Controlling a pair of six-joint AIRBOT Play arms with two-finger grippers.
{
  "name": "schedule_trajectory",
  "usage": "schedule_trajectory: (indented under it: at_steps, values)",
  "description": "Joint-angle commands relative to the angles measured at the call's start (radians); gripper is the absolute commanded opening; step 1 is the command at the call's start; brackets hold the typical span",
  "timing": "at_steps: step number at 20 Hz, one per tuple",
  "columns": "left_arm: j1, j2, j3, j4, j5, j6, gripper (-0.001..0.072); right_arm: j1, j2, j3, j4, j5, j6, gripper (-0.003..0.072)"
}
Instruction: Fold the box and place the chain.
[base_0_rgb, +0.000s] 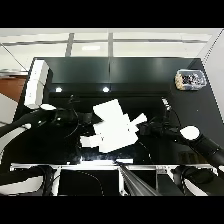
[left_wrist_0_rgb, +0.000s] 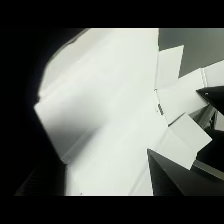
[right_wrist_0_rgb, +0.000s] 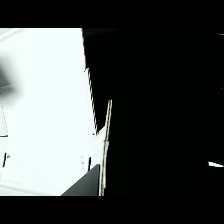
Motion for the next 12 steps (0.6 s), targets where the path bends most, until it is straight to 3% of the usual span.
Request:
schedule_trajectory:
  at_steps: [1,7,9,12]
  values:
    - [-0.034,-0.108,0.081,0.027,-0.092,0.011,0.0712,0.000,0.001,0.000,0.000,0.000,0.000,0.0041]
    - [-0.024,-0.145,0.114,0.058,-0.204,0.127,0.0676,0.000,0.001,0.000,0.000,0.000,0.000,0.0041]
    - [-0.028,-0.145,0.114,0.100,-0.220,0.169,0.0560,0.000,0.001,0.000,0.000,0.000,0.000,0.0040]
    - [-0.038,-0.145,0.114,0.119,-0.219,0.189,0.0560,0.000,0.001,0.000,0.000,0.000,0.000,0.0041]
